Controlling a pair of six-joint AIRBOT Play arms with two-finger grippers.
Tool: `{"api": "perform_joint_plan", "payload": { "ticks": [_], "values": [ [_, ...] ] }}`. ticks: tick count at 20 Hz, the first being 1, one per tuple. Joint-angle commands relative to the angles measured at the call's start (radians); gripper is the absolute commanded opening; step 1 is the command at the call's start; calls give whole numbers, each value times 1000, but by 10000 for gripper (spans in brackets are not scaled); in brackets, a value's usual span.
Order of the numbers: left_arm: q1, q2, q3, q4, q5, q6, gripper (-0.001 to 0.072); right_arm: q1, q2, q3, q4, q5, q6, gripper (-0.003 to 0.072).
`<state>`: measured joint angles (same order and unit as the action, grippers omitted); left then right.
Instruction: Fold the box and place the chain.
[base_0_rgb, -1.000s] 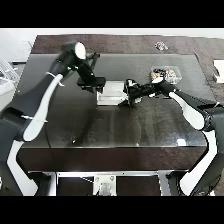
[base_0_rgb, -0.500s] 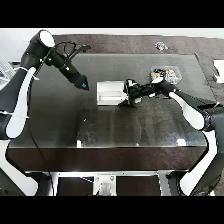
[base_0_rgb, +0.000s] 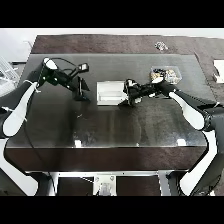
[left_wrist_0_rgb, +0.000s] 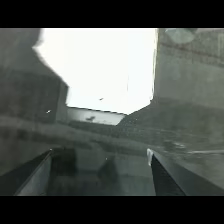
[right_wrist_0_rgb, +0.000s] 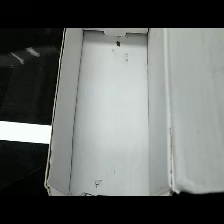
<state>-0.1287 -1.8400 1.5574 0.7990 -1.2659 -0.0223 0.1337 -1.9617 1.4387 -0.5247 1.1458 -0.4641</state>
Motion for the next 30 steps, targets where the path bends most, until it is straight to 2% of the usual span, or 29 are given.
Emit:
{"api": "perform_joint_plan", "payload": {
  "ticks": [1, 4, 7, 14, 22, 26, 30],
  "values": [
    [5, 0, -83, -102, 82, 193, 711, 0, 0, 0, 0, 0, 0, 577],
    [5, -1, -105, -171, 145, 300, 713, 0, 0, 0, 0, 0, 0, 577],
    [5, -16, -132, -267, 137, 424, 720, 0, 0, 0, 0, 0, 0, 577],
    [5, -93, -132, -407, 106, 419, 720, 0, 0, 0, 0, 0, 0, 577],
    [5, -97, -132, -407, 79, 405, 720, 0, 0, 0, 0, 0, 0, 577],
    [8, -97, -132, -303, 79, 399, 720, 0, 0, 0, 0, 0, 0, 577],
    [16, -97, -132, -269, 79, 396, 720, 0, 0, 0, 0, 0, 0, 577]
  ]
}}
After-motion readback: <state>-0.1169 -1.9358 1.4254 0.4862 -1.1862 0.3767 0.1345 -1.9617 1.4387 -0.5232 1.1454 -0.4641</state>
